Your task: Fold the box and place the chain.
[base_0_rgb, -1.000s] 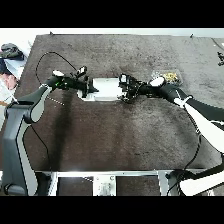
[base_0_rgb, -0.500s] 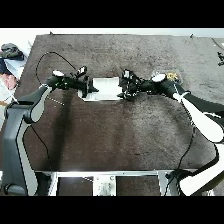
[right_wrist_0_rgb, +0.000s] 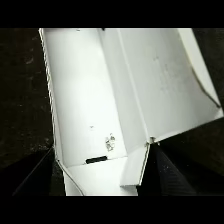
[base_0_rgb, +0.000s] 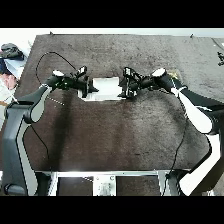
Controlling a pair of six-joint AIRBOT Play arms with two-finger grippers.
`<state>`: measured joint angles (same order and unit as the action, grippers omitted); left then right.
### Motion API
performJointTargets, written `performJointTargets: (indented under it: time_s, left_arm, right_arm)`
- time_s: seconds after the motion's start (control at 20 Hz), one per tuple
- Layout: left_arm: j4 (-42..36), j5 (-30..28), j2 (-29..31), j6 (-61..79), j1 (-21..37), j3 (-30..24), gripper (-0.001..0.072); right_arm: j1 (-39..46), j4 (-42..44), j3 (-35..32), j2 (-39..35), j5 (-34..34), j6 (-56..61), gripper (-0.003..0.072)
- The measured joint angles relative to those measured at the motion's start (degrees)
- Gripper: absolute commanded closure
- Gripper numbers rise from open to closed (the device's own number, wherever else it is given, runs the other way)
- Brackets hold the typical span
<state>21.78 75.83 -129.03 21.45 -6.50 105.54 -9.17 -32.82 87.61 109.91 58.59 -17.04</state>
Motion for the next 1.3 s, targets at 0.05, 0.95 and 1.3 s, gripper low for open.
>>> performJointTargets:
  time_s: [0.05,0.95,1.3]
  left_arm:
    - [0.02,-0.02,0.00,0.02,0.00,0.00,0.0698]
    - [0.07,0.02,0.00,0.02,0.00,0.00,0.0698]
    - [0.04,0.00,0.00,0.02,0.00,0.00,0.0698]
  right_arm:
    - [0.17,-0.07,1.68,1.22,1.99,0.09,-0.0018]
    - [-1.07,-0.83,12.13,12.04,10.75,1.66,-0.0017]
    - [-1.11,-0.24,12.70,12.35,10.32,1.81,0.0092]
